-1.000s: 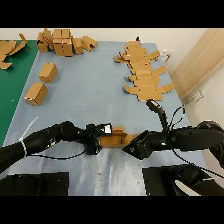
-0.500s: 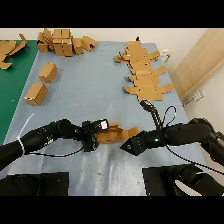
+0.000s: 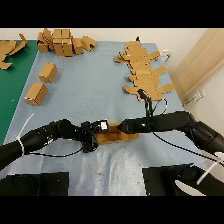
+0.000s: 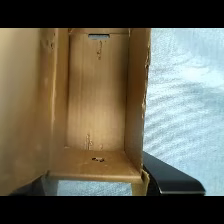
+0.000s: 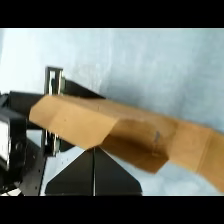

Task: Fold the box.

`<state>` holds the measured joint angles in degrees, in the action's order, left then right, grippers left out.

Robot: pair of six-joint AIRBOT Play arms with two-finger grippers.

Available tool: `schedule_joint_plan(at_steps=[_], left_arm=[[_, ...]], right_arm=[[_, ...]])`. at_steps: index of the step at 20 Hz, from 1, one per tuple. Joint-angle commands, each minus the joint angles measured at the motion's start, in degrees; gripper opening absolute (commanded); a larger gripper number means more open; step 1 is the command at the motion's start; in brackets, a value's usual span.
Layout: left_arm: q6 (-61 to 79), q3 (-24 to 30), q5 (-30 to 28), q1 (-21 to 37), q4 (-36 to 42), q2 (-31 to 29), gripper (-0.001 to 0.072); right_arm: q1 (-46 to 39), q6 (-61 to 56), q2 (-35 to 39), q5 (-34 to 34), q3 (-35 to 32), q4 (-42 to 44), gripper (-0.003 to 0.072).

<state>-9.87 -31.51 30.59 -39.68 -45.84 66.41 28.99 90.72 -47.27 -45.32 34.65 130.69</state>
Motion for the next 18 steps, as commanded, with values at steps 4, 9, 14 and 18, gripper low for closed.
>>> schedule_joint_plan(at_steps=[4,9,14,18], left_arm=[[0.22,0.04,0.46,0.02,-0.22,0.04,0.0511],[0.22,0.04,0.44,0.02,-0.22,0.04,0.0511],[0.20,0.02,0.44,0.02,-0.24,0.04,0.0511],[0.20,0.04,0.44,0.02,-0.22,0.04,0.0511]], right_arm=[[0.02,8.48,-9.88,6.54,3.63,1.11,0.0001],[0.00,12.98,-15.91,9.90,3.58,1.03,0.0001],[0.02,15.74,-21.92,10.36,3.58,0.90,0.0001],[0.02,16.31,-23.04,10.36,3.58,0.87,0.0001]])
